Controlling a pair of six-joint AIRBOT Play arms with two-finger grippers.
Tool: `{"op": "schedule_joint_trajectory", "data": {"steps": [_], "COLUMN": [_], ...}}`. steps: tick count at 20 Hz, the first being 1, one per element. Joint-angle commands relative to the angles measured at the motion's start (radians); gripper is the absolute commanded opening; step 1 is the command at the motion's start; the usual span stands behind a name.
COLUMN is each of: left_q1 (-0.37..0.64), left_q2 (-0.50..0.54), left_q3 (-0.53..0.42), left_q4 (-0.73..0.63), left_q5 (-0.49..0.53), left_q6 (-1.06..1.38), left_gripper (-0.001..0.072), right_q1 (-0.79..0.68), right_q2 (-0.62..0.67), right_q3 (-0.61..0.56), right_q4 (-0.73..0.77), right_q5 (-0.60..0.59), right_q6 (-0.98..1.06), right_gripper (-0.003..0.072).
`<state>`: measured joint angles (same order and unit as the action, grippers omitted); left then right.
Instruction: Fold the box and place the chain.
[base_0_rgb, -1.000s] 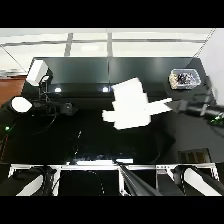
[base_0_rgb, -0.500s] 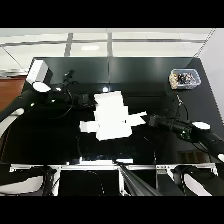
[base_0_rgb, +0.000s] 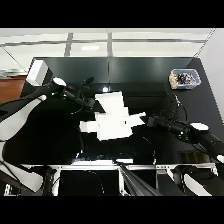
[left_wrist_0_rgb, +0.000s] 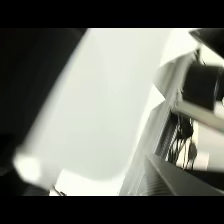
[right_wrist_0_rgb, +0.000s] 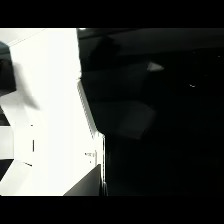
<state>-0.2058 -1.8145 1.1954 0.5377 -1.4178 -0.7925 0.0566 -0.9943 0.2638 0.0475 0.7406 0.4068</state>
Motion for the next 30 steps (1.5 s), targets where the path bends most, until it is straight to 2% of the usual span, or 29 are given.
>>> {"op": "schedule_joint_trajectory", "data": {"steps": [1,3,4,5,8,9,10,11,12,16,17,18,19,21,24,25,27,28,30], "left_q1": [-0.015,-0.015,-0.015,-0.016,-0.016,-0.016,-0.016,-0.016,-0.016,-0.014,-0.013,-0.011,-0.009,-0.009,-0.036,-0.055,-0.093,-0.110,-0.140], "left_q2": [-0.078,-0.106,-0.121,-0.133,-0.138,-0.138,-0.138,-0.138,-0.138,-0.137,-0.135,-0.131,-0.124,-0.101,-0.027,0.022,0.151,0.233,0.385], "left_q3": [0.106,0.149,0.167,0.180,0.184,0.184,0.184,0.184,0.184,0.187,0.187,0.187,0.187,0.187,0.165,0.130,0.010,-0.067,-0.208], "left_q4": [0.082,0.090,0.090,0.090,0.108,0.130,0.148,0.162,0.161,0.161,0.161,0.162,0.161,0.161,0.161,0.161,0.160,0.152,0.089], "left_q5": [-0.098,-0.121,-0.143,-0.164,-0.179,-0.179,-0.172,-0.163,-0.158,-0.153,-0.154,-0.153,-0.153,-0.153,-0.122,-0.074,0.118,0.220,0.354], "left_q6": [0.031,0.029,0.029,0.030,0.037,0.038,0.037,0.037,0.038,0.049,0.050,0.050,0.050,0.053,0.092,0.127,0.202,0.255,0.404], "left_gripper": [0.0559,0.0472,0.0464,0.0371,0.0331,0.0247,0.0220,0.0122,0.0058,0.0028,0.0027,0.0027,0.0027,0.0025,0.0023,0.0023,0.0023,0.0024,0.0025], "right_q1": [0.002,0.002,0.002,0.002,0.002,0.002,0.002,0.002,0.002,0.002,0.001,-0.002,-0.011,-0.050,-0.067,-0.061,-0.046,-0.035,-0.001], "right_q2": [0.001,0.001,0.001,0.001,0.001,0.001,0.001,0.001,0.001,0.001,0.001,0.001,0.001,0.001,0.001,0.001,0.001,0.001,0.000], "right_q3": [0.000,0.000,0.000,0.000,0.000,0.000,0.000,0.000,0.000,0.000,0.002,0.008,0.024,0.095,0.263,0.312,0.392,0.414,0.417], "right_q4": [0.001,0.001,0.001,0.001,0.000,0.000,0.000,-0.002,-0.005,-0.010,-0.023,-0.039,-0.065,-0.188,-0.460,-0.541,-0.679,-0.717,-0.745], "right_q5": [-0.001,-0.001,0.000,-0.001,-0.001,-0.001,-0.001,-0.001,-0.001,-0.001,-0.003,-0.007,0.008,0.090,0.243,0.283,0.351,0.370,0.377], "right_q6": [0.000,0.000,0.000,0.000,0.000,0.000,0.000,0.000,0.000,0.000,-0.001,0.000,0.000,0.000,0.000,0.000,-0.009,-0.037,-0.111], "right_gripper": [0.0017,0.0016,0.0016,0.0016,0.0017,0.0016,0.0016,0.0016,0.0017,0.0028,0.0242,0.0566,0.0689,0.0687,0.0687,0.0687,0.0687,0.0687,0.0687]}}
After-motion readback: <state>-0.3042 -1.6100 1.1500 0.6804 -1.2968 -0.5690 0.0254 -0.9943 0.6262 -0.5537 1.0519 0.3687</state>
